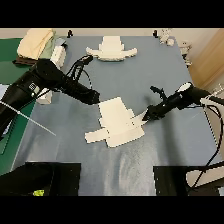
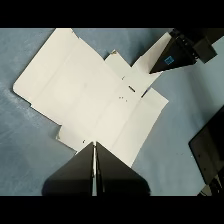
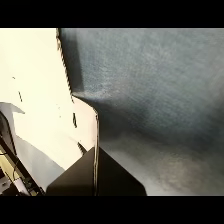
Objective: Fold the box.
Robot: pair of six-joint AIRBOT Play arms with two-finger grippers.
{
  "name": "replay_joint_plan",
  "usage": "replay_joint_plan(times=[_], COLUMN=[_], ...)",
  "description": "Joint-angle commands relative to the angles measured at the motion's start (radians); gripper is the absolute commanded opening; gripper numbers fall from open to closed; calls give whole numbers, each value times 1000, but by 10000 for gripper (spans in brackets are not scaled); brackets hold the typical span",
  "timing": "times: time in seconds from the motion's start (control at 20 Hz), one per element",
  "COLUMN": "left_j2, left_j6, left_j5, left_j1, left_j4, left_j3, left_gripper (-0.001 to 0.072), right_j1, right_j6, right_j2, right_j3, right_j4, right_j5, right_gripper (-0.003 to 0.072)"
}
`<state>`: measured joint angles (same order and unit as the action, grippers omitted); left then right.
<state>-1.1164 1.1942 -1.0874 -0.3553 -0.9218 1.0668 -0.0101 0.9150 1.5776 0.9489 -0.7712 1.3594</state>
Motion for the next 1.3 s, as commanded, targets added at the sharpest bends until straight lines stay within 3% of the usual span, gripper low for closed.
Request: replay_joint_plan(times=[0.0,0.2,0.45,0.65,0.9,1.05,1.25], left_j2=[0,0,0,-37,-206,-286,-310], left_j6=[51,84,98,-56,-164,-202,-203], left_j5=[-14,-105,-196,-153,-94,-66,11], left_j1=[2,64,208,260,263,263,264], left_j4=[2,1,26,196,328,347,338], left_j3=[1,-6,-128,-229,-243,-243,-243], left_gripper=[486,471,471,472,471,472,471], right_j1=[11,31,163,291,422,455,455], right_j6=[8,-42,-32,17,118,142,144], right_j2=[-23,-201,-506,-652,-726,-727,-727], right_j3=[-51,-325,-614,-652,-653,-653,-653], right_j4=[80,281,296,254,170,164,164], right_j5=[5,-140,-447,-578,-649,-658,-657], right_gripper=[0,1,0,0,1,1,1])
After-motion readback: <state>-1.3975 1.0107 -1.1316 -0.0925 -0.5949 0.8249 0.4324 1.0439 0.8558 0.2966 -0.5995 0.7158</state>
